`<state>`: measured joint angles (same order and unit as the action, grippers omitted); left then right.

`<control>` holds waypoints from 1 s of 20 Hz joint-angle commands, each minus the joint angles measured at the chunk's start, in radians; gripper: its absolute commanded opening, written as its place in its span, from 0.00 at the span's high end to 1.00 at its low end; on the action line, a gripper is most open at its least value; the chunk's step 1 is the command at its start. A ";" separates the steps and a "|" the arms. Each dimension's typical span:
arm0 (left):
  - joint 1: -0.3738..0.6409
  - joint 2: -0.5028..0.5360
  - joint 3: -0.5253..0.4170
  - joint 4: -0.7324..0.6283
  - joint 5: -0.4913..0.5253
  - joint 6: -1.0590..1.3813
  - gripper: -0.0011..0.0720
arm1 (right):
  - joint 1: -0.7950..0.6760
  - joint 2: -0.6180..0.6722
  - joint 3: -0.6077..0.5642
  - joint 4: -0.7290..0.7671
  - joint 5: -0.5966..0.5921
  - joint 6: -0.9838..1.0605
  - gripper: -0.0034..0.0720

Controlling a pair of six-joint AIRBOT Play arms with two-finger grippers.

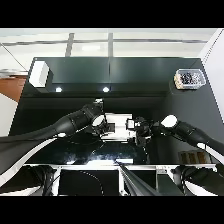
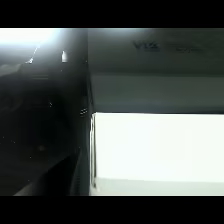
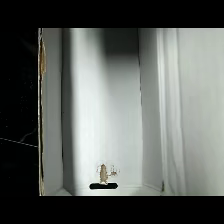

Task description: Fold the box and place the chain.

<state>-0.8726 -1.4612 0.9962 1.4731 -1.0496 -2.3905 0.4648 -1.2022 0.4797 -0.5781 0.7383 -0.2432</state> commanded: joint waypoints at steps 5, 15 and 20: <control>0.000 -0.017 0.007 -0.036 0.001 0.004 0.92 | 0.001 0.000 0.000 0.000 0.000 0.000 0.34; 0.001 -0.017 0.045 -0.012 -0.008 0.007 0.47 | 0.001 0.000 0.000 0.000 0.000 0.000 0.34; 0.001 -0.017 0.045 -0.008 -0.007 0.003 0.56 | 0.001 0.000 0.000 0.000 0.000 0.000 0.34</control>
<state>-0.8726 -1.4788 1.0397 1.4609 -1.0561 -2.3852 0.4648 -1.2022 0.4797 -0.5770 0.7387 -0.2413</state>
